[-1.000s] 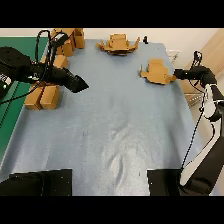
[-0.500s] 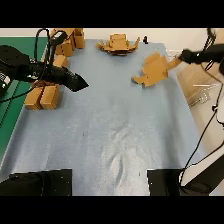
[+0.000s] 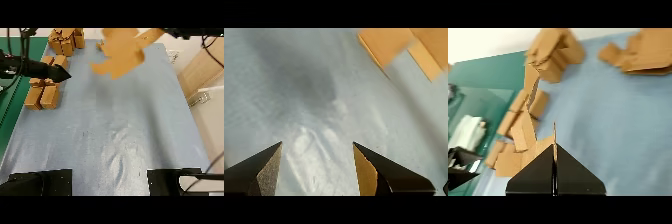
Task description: Fold the box.
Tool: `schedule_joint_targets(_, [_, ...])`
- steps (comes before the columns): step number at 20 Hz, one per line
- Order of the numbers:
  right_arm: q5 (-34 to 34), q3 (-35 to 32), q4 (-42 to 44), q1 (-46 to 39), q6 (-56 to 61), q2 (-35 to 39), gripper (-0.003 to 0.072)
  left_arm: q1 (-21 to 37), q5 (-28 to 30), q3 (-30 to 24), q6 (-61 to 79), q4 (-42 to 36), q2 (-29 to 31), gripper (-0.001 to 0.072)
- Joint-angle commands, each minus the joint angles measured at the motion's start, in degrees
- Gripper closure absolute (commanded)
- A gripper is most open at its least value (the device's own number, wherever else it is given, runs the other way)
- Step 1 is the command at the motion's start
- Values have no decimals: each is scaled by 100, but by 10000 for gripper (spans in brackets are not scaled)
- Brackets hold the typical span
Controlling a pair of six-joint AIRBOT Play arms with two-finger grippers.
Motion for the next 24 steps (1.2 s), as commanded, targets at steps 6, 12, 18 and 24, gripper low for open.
schedule_joint_targets(6, [5705,-6275,168,1869,1604,2055,679,870,-450,-313,168,-195,4,21])
schedule_joint_targets(12, [4625,-7012,-562,1888,1204,1305,680,625,-133,-859,428,-330,-278,21])
schedule_joint_targets(18, [4280,-6926,-568,1884,551,1043,679,-251,28,-855,831,-933,-1241,21])
schedule_joint_targets(24, [4428,-6852,-573,1888,378,931,679,-852,-216,-468,914,-1777,-2804,21])
